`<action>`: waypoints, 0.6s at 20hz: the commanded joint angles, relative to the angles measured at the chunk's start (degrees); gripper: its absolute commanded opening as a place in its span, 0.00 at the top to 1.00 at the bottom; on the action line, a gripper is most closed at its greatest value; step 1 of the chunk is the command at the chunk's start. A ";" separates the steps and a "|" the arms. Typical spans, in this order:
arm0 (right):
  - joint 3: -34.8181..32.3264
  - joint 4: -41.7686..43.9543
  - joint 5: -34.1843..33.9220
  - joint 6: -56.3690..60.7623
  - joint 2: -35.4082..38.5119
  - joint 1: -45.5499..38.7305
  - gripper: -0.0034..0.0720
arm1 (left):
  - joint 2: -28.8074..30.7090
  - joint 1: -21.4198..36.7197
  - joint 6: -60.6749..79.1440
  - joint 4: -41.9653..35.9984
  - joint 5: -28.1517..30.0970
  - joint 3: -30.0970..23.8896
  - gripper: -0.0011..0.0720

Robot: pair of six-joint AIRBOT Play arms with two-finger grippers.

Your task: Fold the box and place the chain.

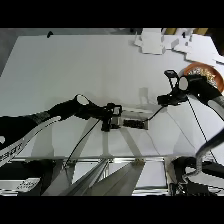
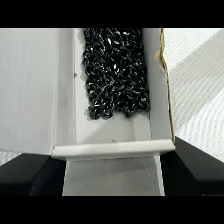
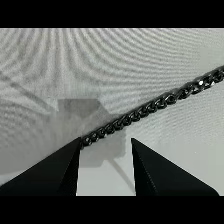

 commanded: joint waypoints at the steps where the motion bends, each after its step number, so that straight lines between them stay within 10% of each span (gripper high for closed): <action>1: -0.31 0.00 -1.97 0.44 -0.28 -0.04 0.53 | 0.02 0.00 0.02 0.00 0.02 0.02 0.80; 12: -0.33 0.00 0.22 1.40 -1.95 -0.04 0.59 | 0.02 0.00 0.02 0.00 0.02 0.02 0.80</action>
